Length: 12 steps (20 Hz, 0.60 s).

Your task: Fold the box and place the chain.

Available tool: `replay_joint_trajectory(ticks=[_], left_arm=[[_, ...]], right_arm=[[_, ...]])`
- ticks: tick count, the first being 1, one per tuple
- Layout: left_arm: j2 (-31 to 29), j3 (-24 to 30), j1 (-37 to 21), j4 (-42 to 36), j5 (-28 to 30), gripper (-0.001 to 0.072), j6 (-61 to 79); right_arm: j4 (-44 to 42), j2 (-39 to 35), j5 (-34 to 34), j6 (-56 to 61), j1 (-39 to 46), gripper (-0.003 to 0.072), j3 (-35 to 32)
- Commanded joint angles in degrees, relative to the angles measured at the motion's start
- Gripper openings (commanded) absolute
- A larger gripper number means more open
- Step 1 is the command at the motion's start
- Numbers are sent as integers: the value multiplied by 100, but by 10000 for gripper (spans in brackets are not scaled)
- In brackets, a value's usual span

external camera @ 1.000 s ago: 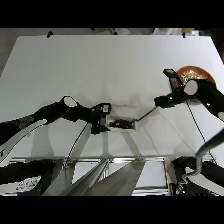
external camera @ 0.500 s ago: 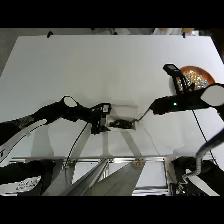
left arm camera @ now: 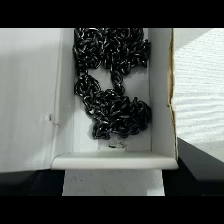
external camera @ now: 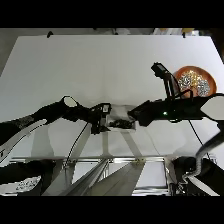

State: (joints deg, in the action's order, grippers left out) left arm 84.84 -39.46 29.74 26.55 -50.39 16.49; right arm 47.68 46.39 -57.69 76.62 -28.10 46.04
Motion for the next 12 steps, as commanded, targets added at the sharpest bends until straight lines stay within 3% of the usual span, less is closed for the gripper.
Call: replay_joint_trajectory(ticks=[1,6,12], left_arm=[[-2,-2,0,0,2,209,0],[-2,-2,0,0,2,209,0],[-2,-2,0,0,2,209,0]], right_arm=[[-273,-4,863,-20,-577,12,-2],[-267,175,1523,-13,-981,12,-2],[-138,968,1526,7,-1016,12,-2]])
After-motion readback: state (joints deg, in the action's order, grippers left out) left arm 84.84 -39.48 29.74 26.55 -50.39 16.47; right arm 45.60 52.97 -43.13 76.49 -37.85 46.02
